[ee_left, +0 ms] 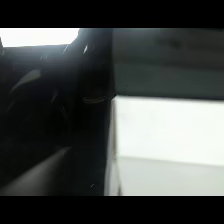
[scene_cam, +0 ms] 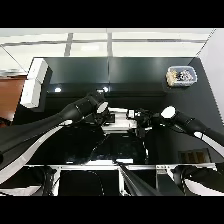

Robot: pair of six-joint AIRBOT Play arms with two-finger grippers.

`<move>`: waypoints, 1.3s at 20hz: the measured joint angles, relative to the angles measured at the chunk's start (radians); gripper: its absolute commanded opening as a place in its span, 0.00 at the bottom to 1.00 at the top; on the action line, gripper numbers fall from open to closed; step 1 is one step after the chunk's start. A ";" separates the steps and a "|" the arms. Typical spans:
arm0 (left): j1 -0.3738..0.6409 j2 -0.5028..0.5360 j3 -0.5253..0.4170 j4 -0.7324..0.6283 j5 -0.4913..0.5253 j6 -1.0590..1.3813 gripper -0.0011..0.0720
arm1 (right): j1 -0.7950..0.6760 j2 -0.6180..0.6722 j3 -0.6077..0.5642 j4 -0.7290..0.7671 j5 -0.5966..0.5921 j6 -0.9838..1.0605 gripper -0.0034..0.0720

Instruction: Fold the box and place the chain.

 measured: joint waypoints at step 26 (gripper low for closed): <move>0.000 -0.004 -0.013 -0.020 0.057 -0.011 0.05 | 0.000 0.138 0.000 -0.158 0.048 0.098 0.36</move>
